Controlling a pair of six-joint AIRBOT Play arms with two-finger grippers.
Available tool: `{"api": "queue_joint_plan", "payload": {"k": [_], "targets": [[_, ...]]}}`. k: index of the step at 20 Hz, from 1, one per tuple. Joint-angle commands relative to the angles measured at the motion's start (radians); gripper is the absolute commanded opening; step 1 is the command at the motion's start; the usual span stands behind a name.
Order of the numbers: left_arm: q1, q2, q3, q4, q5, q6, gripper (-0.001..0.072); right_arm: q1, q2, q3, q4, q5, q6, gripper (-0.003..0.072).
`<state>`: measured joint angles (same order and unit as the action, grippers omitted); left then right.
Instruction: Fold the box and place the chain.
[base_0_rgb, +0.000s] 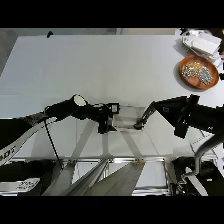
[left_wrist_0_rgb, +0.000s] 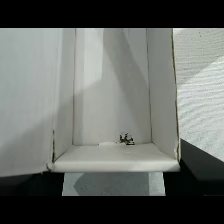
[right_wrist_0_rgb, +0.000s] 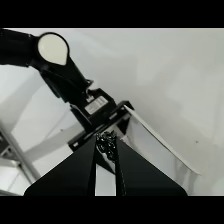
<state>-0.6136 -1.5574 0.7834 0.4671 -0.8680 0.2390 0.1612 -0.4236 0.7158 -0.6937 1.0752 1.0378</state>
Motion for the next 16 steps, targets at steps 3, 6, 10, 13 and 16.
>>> {"api": "queue_joint_plan", "payload": {"k": [3,6,10,13,16], "targets": [[0.001,0.0,0.001,0.0,0.0,0.0,0.0137,0.08,-0.038,0.0,0.025,-0.023,-0.049,0.0008],[0.001,0.0,0.001,0.0,0.0,0.0,0.0137,0.189,-0.142,0.0,-0.084,-0.047,-0.043,0.0008],[0.001,0.0,0.001,0.0,0.0,0.0,0.0137,0.306,-0.317,0.0,-0.238,-0.051,0.01,0.0008],[0.001,0.0,0.001,0.0,0.0,0.0,0.0137,0.341,-0.404,-0.018,-0.316,-0.1,0.066,0.0008],[0.001,0.001,0.001,0.0,0.0,0.0,0.0137,0.351,-0.444,-0.089,-0.293,-0.222,0.074,0.0008]]}}
